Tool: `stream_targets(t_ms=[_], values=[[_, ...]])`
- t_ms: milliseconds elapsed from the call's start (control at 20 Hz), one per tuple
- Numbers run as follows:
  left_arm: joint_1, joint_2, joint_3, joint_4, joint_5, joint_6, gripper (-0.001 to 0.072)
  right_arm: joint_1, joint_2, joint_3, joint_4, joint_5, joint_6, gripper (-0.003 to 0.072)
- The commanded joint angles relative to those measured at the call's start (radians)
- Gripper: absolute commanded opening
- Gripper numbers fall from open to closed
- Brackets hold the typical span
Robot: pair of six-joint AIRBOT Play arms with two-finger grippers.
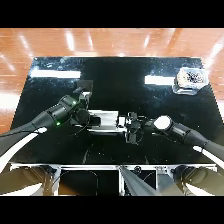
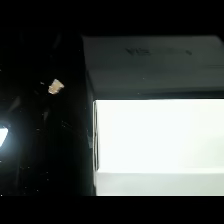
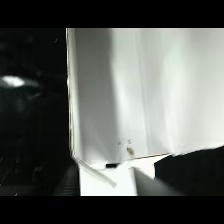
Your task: Fold the box and place the chain.
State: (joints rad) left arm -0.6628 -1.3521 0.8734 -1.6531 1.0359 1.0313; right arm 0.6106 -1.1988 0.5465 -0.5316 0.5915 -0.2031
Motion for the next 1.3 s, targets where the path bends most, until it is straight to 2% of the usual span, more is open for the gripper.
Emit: stream_targets(t_ms=[0, 50, 350, 1250], values=[[0.001, 0.000, 0.000, 0.020, 0.016, -0.004, 0.0025, -0.047, 0.014, -0.001, -0.134, 0.055, 0.125, 0.0495], [0.001, 0.000, 0.000, 0.017, 0.017, -0.004, 0.0025, -0.046, 0.014, -0.001, -0.134, 0.055, 0.125, 0.0477], [0.001, 0.000, 0.000, 0.025, 0.059, -0.003, 0.0025, -0.043, 0.014, 0.000, -0.135, 0.027, 0.112, 0.0477], [0.001, 0.000, 0.000, 0.017, 0.029, -0.002, 0.0025, 0.003, -0.040, 0.041, -0.037, -0.020, 0.018, 0.0474]])
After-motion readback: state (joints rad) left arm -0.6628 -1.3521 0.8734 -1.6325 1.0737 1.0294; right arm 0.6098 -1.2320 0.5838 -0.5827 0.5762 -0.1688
